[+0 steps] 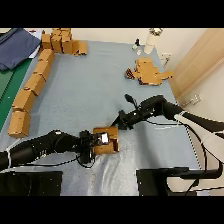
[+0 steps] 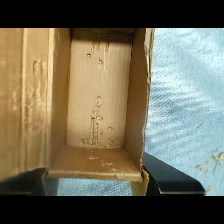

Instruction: Fold the box.

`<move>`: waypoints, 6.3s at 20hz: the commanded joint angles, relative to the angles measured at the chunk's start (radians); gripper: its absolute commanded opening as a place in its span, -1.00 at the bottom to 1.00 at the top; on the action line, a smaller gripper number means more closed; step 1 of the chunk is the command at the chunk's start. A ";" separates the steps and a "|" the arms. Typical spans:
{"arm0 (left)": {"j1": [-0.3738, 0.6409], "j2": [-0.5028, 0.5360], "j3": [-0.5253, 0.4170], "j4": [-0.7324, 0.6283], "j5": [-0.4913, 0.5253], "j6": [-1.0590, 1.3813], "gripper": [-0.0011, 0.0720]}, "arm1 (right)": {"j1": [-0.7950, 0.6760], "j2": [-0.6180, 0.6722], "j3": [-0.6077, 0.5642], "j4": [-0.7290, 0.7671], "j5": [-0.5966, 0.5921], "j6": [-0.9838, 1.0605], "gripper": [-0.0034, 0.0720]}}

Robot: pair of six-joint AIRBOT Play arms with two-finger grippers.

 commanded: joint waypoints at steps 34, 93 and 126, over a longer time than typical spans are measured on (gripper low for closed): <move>0.000 -0.001 0.000 0.000 0.000 0.000 0.15 | 0.791 0.668 -0.316 -1.015 0.762 -0.255 0.41; 0.000 -0.001 0.000 0.000 0.000 0.000 0.15 | 0.885 0.753 -0.665 -0.529 1.407 1.312 -0.90; 0.000 -0.001 0.000 0.000 -0.001 0.000 0.15 | 0.455 0.890 -0.203 -1.220 -0.010 1.276 -0.90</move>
